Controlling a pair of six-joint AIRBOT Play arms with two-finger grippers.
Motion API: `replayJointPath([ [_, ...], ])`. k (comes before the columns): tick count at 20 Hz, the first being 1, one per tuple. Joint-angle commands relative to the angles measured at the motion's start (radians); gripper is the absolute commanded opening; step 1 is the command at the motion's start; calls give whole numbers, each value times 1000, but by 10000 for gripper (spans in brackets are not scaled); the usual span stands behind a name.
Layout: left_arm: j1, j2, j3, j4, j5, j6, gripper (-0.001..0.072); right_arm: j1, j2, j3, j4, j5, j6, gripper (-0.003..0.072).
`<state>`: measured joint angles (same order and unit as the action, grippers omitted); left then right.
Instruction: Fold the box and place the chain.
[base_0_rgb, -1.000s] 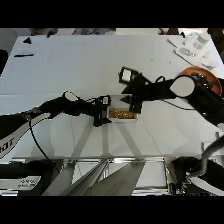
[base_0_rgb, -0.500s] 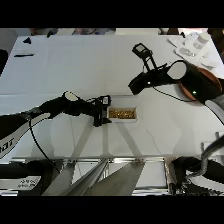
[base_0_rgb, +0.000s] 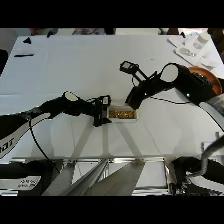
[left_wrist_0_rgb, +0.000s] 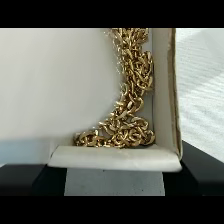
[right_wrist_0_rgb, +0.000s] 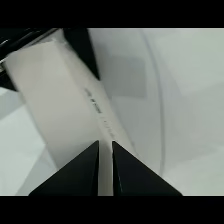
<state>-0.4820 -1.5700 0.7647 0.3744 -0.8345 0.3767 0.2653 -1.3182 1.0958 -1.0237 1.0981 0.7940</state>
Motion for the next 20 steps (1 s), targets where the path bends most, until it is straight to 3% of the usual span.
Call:
replayJointPath([
  [1, 0, 1, 0, 0, 0, 0, 291, 40, 41, -6, -34, 46, -48, 111],
  [2, 0, 1, 0, 0, 0, 0, 291, 51, 50, -17, -51, 37, -53, 229],
  [4, 0, 1, 0, 0, 0, 0, 291, 73, 56, -38, -58, 17, -105, 330],
  [9, 0, 1, 0, 0, 0, 0, 291, 126, 57, -93, -82, -60, -186, 350],
  [11, 0, 1, 0, 0, 0, 0, 291, 128, 57, -112, -84, -98, -227, 407],
  [20, 0, 1, 0, 0, 0, 0, 291, 128, 57, -160, -185, -159, -227, 350],
])
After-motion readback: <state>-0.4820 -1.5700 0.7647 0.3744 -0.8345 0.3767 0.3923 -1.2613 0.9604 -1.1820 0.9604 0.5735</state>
